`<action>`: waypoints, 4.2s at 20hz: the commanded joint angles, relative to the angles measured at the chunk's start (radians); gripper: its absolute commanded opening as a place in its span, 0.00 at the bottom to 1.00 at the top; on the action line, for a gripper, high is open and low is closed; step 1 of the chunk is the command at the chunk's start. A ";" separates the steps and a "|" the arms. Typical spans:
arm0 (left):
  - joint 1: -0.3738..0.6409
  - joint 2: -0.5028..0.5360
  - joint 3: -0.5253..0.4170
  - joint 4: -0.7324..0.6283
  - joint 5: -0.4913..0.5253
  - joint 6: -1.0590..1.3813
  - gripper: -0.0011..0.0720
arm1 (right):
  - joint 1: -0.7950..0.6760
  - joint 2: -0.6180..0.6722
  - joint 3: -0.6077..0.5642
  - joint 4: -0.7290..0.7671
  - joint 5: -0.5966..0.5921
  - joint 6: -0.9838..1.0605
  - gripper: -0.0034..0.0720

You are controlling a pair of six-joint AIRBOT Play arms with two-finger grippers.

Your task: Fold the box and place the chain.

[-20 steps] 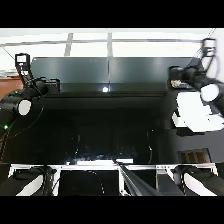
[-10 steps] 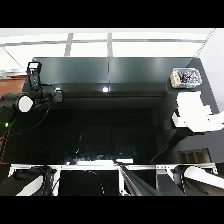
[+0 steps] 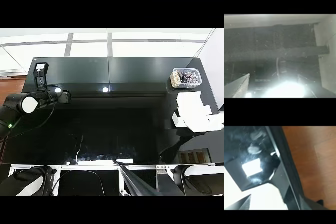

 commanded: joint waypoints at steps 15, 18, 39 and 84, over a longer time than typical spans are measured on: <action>-0.003 -0.007 0.000 -0.033 -0.027 0.002 0.98 | 0.215 0.322 -0.389 0.616 0.219 -0.182 0.06; -0.005 -0.032 -0.001 -0.107 -0.030 0.002 0.98 | 0.317 0.517 -0.681 0.883 0.086 -0.327 0.06; -0.025 -0.746 0.376 -0.898 -0.928 0.911 0.93 | 0.963 0.731 -1.144 1.291 -0.522 -0.515 0.06; -0.242 -0.472 0.187 -0.859 -0.267 1.738 0.05 | 1.036 0.725 -0.796 0.491 -0.360 -0.642 0.90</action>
